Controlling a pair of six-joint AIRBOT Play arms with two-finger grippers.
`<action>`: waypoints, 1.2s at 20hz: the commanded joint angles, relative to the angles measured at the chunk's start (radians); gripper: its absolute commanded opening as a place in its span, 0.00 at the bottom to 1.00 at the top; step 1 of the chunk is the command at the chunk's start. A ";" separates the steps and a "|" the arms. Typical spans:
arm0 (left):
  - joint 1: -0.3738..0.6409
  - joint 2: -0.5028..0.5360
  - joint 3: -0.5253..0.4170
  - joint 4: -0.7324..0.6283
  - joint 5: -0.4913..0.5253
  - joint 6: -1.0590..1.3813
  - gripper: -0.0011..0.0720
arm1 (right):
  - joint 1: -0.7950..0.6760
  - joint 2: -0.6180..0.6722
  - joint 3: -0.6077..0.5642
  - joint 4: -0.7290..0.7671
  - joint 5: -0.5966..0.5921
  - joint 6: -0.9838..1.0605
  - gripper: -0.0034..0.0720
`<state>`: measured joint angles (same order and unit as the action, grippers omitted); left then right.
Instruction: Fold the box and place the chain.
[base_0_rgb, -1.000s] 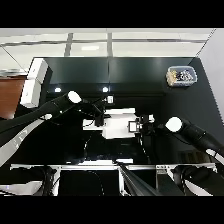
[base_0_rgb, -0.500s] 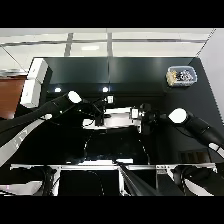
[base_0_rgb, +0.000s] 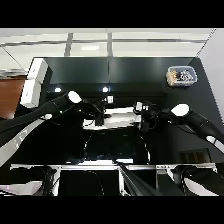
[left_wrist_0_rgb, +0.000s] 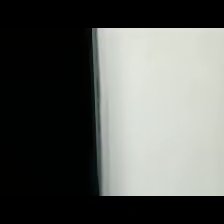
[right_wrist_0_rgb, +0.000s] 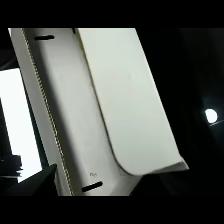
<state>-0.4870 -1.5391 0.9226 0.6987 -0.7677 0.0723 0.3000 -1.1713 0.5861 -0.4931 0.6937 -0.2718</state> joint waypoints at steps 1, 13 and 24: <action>0.001 0.000 0.000 0.001 -0.003 0.000 0.05 | -0.002 -0.043 0.001 0.054 0.096 -0.079 0.92; 0.001 0.000 0.002 0.024 -0.055 0.000 0.05 | 0.046 -0.089 0.001 -0.066 0.033 0.015 0.92; 0.001 0.000 0.002 0.024 -0.055 0.000 0.05 | 0.046 -0.129 0.001 -0.065 0.016 0.014 0.79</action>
<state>-0.4862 -1.5394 0.9237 0.7227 -0.8227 0.0719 0.3450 -1.2972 0.5869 -0.5545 0.7158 -0.2596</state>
